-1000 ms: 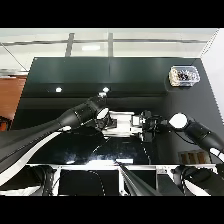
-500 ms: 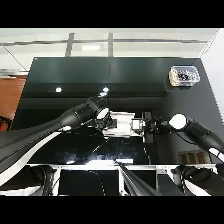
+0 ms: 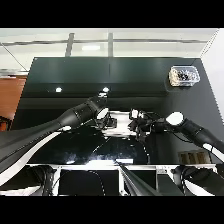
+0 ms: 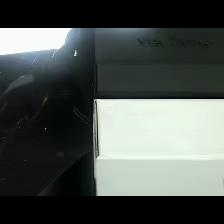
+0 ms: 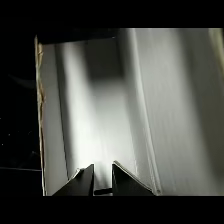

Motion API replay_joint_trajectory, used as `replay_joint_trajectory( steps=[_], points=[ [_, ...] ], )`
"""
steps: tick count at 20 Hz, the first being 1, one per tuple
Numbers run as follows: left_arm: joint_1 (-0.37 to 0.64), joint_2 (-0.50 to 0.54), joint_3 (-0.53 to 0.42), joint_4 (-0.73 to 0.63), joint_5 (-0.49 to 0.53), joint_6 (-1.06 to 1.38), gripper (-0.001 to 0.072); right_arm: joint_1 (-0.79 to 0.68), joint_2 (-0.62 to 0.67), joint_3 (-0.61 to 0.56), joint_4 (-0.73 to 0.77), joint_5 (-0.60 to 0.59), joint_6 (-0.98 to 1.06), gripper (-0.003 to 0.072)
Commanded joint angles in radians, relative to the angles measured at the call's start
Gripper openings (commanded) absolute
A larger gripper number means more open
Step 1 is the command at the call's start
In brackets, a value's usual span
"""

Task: Fold the box and place the chain.

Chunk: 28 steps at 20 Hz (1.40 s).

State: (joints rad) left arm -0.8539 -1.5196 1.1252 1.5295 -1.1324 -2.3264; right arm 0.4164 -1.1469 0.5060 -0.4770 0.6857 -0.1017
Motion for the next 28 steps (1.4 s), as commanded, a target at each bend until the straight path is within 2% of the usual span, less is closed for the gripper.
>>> replay_joint_trajectory(
  steps=[1,3,4,5,6,7,8,9,10,11,13,15,17,19,21,23,25,28],
  points=[
    [0.000,0.001,0.001,-0.002,0.002,-0.001,0.0030,-0.001,-0.017,-0.001,0.005,-0.023,0.053,0.0127],
    [0.000,0.001,0.001,-0.005,0.002,-0.001,0.0030,-0.001,-0.017,-0.002,0.000,-0.006,0.055,0.0129],
    [0.000,0.001,0.001,-0.005,0.002,-0.001,0.0030,-0.001,-0.017,-0.002,0.001,-0.006,0.077,0.0243],
    [0.000,0.001,0.001,-0.005,0.002,-0.001,0.0030,-0.001,-0.017,-0.002,0.000,-0.010,0.090,0.0415],
    [0.000,0.001,0.001,-0.005,0.002,-0.001,0.0030,-0.001,-0.017,-0.002,-0.013,-0.009,0.091,0.0276],
    [0.000,0.001,0.001,-0.005,0.002,-0.001,0.0030,-0.001,-0.017,-0.002,-0.019,0.001,0.093,0.0069],
    [0.000,0.001,0.001,-0.005,0.002,-0.001,0.0030,-0.001,-0.017,-0.002,-0.014,0.002,0.106,0.0234],
    [0.000,0.001,0.001,-0.005,0.001,-0.001,0.0030,-0.001,-0.017,-0.002,-0.011,0.004,0.111,0.0297],
    [0.000,0.001,0.001,-0.005,0.002,-0.001,0.0030,-0.001,-0.017,-0.002,-0.015,0.012,0.114,0.0029],
    [0.000,0.001,0.001,-0.005,0.002,-0.001,0.0030,-0.008,-0.013,0.000,-0.022,0.013,0.167,0.0013],
    [0.000,0.001,0.001,-0.005,0.002,-0.001,0.0030,-0.056,0.024,0.024,-0.129,0.039,0.489,0.0013],
    [0.000,0.001,0.001,-0.005,-0.002,-0.001,0.0030,-0.164,0.069,0.102,-0.336,0.235,0.792,0.0013],
    [0.001,0.001,0.001,-0.005,-0.002,-0.001,0.0030,-0.334,0.117,0.153,-0.486,0.333,1.105,0.0013],
    [0.001,0.001,0.001,-0.005,-0.002,-0.001,0.0030,-0.533,0.135,0.137,-0.483,0.343,1.314,0.0013],
    [0.001,0.001,0.001,-0.005,-0.003,-0.001,0.0030,-0.649,0.124,0.081,-0.502,0.352,1.427,0.0012],
    [0.001,0.001,0.001,-0.007,-0.002,-0.001,0.0030,-0.676,0.080,0.034,-0.489,0.415,1.492,0.0013],
    [0.002,0.001,0.001,-0.022,-0.002,-0.001,0.0030,-0.619,0.027,-0.013,-0.379,0.436,1.402,0.0013],
    [0.002,0.001,0.001,-0.023,-0.004,-0.001,0.0030,-0.443,-0.090,-0.021,-0.210,0.449,1.243,0.0013]
  ],
)
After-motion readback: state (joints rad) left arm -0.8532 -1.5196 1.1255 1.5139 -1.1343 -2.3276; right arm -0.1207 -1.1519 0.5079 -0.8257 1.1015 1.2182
